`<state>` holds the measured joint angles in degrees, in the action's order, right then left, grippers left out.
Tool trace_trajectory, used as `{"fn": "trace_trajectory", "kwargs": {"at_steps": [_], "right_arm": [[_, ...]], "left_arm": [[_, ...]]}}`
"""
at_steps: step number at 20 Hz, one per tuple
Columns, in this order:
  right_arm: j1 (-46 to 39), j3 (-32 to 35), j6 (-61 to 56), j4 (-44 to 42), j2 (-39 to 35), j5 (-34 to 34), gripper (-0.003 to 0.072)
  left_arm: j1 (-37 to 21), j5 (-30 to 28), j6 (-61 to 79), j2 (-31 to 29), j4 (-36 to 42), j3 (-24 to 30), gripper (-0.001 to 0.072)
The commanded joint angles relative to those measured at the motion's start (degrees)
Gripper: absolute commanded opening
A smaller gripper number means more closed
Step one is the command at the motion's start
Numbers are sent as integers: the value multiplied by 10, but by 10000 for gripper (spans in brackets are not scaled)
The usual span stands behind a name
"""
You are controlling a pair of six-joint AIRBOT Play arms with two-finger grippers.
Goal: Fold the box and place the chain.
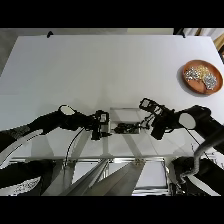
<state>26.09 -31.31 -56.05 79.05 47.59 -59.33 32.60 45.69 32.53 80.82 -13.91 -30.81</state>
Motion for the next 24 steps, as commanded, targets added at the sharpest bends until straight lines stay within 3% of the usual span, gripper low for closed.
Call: {"fn": "trace_trajectory", "kwargs": {"at_steps": [1, 8, 12, 15, 18, 20, 24], "right_arm": [[0, -39, -27, -5, -80, -57, 14], [0, -187, -24, -78, -130, -49, 14], [0, -219, 5, -163, -129, -13, 14], [0, -219, 10, -173, -118, -22, 14], [0, -205, -43, -53, -82, -120, 29], [0, -156, -47, -34, -48, -144, 227], [0, -50, -55, -21, 30, -56, 292]], "left_arm": [[0, 0, 0, 0, 0, 0, 153], [0, 0, 0, 0, 0, 0, 153], [0, 0, 0, 0, 0, 0, 153], [0, 0, 0, 0, 0, 0, 153], [0, 0, 0, 0, 0, 0, 153], [0, 0, 0, 0, 0, 0, 153], [0, 0, 0, 0, 0, 0, 153]]}}
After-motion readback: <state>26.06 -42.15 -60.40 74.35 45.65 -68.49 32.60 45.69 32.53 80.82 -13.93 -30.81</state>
